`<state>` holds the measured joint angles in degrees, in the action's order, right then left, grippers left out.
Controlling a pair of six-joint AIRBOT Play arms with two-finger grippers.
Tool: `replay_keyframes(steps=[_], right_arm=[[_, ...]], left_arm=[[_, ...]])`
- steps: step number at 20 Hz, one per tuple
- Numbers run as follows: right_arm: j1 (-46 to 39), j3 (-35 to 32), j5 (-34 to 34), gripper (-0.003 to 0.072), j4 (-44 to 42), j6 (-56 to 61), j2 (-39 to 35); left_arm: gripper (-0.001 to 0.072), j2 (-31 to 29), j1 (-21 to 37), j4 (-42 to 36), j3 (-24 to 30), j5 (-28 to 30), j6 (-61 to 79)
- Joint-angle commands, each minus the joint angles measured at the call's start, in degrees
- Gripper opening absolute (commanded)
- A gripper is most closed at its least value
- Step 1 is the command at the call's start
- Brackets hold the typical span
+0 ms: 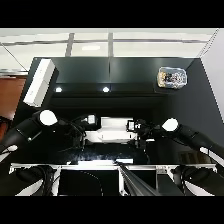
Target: Fold the box and place the chain.
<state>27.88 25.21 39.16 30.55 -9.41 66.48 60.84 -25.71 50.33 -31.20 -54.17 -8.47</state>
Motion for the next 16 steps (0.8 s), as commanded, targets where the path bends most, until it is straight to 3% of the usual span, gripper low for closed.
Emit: replay_keyframes(steps=[1, 5, 8, 9, 10, 16], right_arm=[[0.0, 0.0, 0.0, 0.0413, 0.0, 0.0, 0.0], [0.0, 0.0, 0.0, 0.0413, 0.0, 0.0, 0.0], [0.0, 0.0, 0.0, 0.0413, 0.0, 0.0, 0.0], [0.0, 0.0, 0.0, 0.0413, 0.0, 0.0, 0.0], [0.0, 0.0, 0.0, 0.0413, 0.0, 0.0, 0.0], [0.0, 0.0, 0.0, 0.0413, 0.0, 0.0, 0.0]], left_arm=[[0.0683, 0.5, -5.3, -0.5, 0.5, 10.3, 5.7], [0.0663, 1.0, -6.8, -0.5, 0.4, 10.2, 5.7], [0.0446, 1.1, -6.7, -2.1, 0.4, 9.3, 5.7], [0.0333, 1.3, -6.8, -3.8, 0.5, 8.6, 5.7], [0.0265, 1.4, -6.8, -5.7, 0.5, 8.2, 5.7], [0.0265, 2.9, -6.8, -11.3, 0.4, 10.8, 5.7]])
